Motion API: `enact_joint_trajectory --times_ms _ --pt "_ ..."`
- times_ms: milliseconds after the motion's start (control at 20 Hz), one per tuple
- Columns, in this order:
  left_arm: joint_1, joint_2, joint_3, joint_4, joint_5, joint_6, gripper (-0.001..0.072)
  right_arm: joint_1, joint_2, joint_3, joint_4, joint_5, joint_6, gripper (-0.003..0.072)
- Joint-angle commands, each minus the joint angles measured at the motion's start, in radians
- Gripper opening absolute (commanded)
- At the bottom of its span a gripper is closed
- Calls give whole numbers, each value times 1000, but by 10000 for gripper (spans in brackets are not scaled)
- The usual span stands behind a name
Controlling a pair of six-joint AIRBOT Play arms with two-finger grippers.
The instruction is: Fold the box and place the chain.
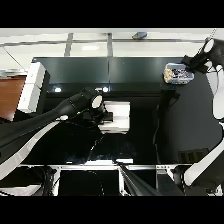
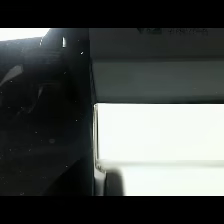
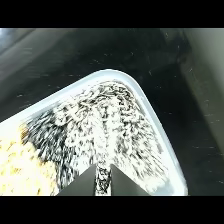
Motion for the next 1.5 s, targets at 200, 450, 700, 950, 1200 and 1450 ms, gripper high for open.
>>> enact_joint_trajectory --times_ms 200,450,700,950,1200,1450 --pt "1 0 0 0 2 0 29 33 353 1 -2 117 -252 19" --pt "1 0 0 0 2 0 29 60 628 2 98 73 -307 18" --pt "1 0 0 0 2 0 29 109 825 2 227 94 -338 17" --pt "1 0 0 0 2 0 29 225 935 2 263 151 -338 17" --pt "1 0 0 0 2 0 29 259 955 1 423 273 -337 18" --pt "1 0 0 0 2 0 29 274 956 -83 575 514 -339 19"
